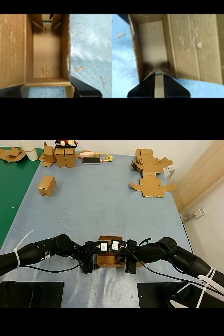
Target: Fold the box.
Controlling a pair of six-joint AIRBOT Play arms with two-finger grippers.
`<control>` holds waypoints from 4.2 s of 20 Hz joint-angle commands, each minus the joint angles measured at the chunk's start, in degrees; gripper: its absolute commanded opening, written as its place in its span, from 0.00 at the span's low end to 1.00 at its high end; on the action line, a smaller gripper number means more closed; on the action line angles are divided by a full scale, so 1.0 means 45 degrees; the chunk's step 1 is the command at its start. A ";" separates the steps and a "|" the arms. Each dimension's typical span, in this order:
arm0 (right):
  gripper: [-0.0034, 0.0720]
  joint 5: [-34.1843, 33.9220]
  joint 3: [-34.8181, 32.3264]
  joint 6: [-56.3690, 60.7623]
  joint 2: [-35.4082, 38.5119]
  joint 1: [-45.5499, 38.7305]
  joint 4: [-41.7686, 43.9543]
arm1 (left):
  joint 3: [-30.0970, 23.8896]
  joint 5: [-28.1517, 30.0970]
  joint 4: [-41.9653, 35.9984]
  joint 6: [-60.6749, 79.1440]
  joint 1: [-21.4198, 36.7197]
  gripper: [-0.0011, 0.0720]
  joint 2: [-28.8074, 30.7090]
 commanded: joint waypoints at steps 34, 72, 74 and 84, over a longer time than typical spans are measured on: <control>0.05 -0.3803 -0.1457 1.1526 0.0811 -0.8714 0.0107 | 0.0000 0.0000 0.0000 0.0010 0.0005 0.49 -0.0005; 0.65 -0.2263 -0.0729 1.1011 0.0908 -0.4240 0.4245 | 0.0000 0.0000 0.0000 0.0010 0.0005 0.49 -0.0005; 0.65 -0.2186 -0.0141 1.3124 0.0680 -0.3390 0.1807 | 0.0000 0.0000 0.0000 0.0010 0.0005 0.49 -0.0005; 0.59 -0.2288 0.2701 2.0366 -0.2346 0.1015 -0.2006 | 0.0000 0.0000 0.0000 0.0010 0.0005 0.49 -0.0005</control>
